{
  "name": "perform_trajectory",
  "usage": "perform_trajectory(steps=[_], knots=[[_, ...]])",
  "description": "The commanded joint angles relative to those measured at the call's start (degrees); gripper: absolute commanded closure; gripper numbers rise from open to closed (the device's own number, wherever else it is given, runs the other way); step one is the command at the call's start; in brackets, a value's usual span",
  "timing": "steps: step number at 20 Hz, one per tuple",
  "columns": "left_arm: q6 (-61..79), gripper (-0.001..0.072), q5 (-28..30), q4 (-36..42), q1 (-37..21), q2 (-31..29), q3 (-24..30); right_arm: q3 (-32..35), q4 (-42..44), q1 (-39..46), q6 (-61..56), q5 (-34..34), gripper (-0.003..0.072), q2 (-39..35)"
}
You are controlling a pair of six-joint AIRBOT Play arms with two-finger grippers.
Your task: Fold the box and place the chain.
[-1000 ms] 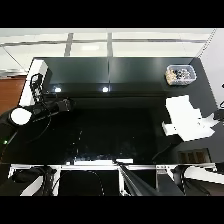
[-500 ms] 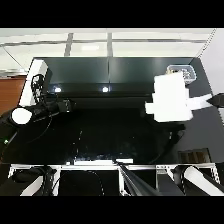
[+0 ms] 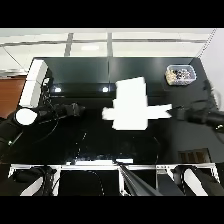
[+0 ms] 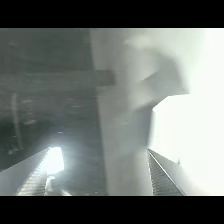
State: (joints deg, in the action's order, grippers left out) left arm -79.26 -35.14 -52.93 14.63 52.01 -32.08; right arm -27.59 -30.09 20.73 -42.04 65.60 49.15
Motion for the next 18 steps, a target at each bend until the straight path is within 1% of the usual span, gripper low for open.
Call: perform_trajectory(steps=[1, 2, 3, 4, 6, 7, 10, 14, 16, 17, 18], knots=[[3.7, 0.0013, -3.1, 5.8, 0.4, 3.8, -2.5, 8.2, 3.1, -10.1, 0.0, -9.4, 0.0667, -0.8], [4.6, 0.0019, -6.7, 6.4, -0.1, 6.5, -4.6, 9.0, 3.1, -12.3, 0.0, -11.3, 0.0667, -0.8], [6.4, 0.0019, -11.5, 8.2, -0.6, 10.0, -7.5, 9.4, 3.1, -14.1, 0.0, -13.0, 0.0667, -0.8], [10.5, 0.0020, -16.1, 11.8, -0.8, 13.9, -10.3, 9.4, 3.1, -15.3, 0.0, -13.9, 0.0667, -0.8], [17.5, 0.0019, -22.1, 19.5, -1.0, 21.3, -15.1, 9.4, 3.3, -16.4, 0.0, -15.6, 0.0667, -0.8], [18.5, 0.0019, -23.5, 21.7, -1.1, 24.6, -17.2, 9.4, 3.3, -16.5, 0.0, -16.0, 0.0666, -0.8], [18.1, 0.0019, -26.1, 22.3, -1.1, 33.1, -22.8, 9.4, 3.3, -16.5, 0.0, -15.8, 0.0667, -0.8], [16.8, 0.0020, -29.3, 22.4, -0.3, 40.9, -28.0, 9.4, 3.5, -16.5, 0.0, -15.7, 0.0667, -0.8], [16.9, 0.0020, -33.8, 22.3, 1.4, 44.7, -31.6, 9.4, 3.5, -16.5, 0.0, -15.7, 0.0666, -0.8], [17.8, 0.0034, -36.4, 22.0, 2.3, 46.6, -33.5, 9.4, 3.5, -16.5, 0.0, -15.7, 0.0667, -0.8], [18.9, 0.0098, -38.9, 21.4, 3.1, 48.3, -35.5, 9.4, 3.5, -16.5, 0.0, -15.7, 0.0667, -0.8]])
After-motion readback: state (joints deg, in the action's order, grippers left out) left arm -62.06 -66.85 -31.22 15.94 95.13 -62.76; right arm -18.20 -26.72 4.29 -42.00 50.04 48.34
